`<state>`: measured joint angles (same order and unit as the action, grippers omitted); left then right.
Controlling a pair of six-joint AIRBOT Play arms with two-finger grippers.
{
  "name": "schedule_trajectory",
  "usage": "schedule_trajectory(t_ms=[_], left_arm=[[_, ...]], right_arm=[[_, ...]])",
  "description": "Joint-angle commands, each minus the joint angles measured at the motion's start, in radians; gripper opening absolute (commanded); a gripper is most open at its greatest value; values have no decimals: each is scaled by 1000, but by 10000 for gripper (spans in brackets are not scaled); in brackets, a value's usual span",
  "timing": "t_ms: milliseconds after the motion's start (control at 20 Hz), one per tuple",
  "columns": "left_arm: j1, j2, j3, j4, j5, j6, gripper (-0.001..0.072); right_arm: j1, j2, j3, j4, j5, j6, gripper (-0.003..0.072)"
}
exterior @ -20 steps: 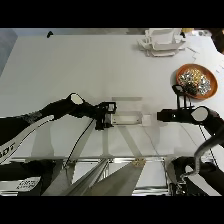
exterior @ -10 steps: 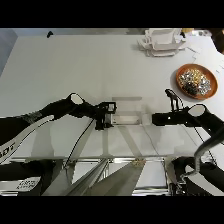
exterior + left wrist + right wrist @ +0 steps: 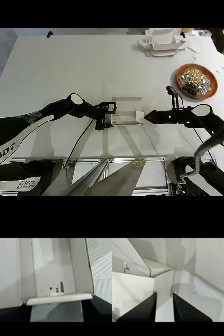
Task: Fold the box and place the chain.
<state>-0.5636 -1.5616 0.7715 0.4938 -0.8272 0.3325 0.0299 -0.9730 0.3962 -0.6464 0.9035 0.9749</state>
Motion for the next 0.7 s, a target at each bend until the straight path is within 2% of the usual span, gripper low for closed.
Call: schedule_trajectory(t_ms=[0,150,350,650], left_arm=[[1,0,1,0,0,0,88],[1,0,1,0,0,0,88],[1,0,1,0,0,0,88],[1,0,1,0,0,0,88]], right_arm=[[-1,42,0,3,5,16,282],[-1,50,0,3,22,15,300],[0,49,0,-5,22,24,464],[29,47,40,-83,6,126,479]])
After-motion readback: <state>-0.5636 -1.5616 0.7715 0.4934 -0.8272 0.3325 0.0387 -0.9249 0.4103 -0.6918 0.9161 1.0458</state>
